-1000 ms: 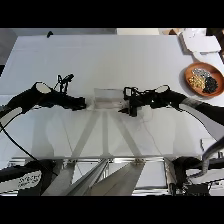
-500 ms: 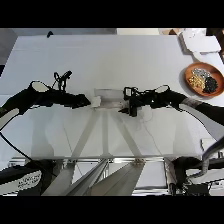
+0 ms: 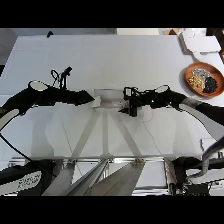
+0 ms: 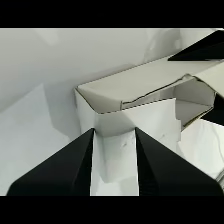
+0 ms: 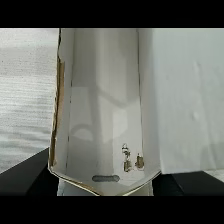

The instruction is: Fold the box and place the chain.

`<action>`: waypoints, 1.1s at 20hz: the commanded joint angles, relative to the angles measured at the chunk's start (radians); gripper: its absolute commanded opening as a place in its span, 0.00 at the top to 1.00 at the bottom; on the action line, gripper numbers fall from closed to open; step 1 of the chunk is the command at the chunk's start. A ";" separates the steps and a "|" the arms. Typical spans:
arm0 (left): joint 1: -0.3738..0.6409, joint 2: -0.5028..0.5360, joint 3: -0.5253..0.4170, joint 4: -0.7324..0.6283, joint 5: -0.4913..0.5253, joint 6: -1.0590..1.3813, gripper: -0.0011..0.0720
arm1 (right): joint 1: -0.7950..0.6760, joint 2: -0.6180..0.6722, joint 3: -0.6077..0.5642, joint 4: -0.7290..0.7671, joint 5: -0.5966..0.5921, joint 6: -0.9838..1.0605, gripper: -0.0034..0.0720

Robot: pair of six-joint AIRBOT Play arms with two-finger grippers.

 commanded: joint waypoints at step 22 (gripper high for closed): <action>-0.088 -0.006 0.001 0.112 0.087 0.167 0.47 | 0.001 0.001 0.000 0.000 0.000 0.000 0.24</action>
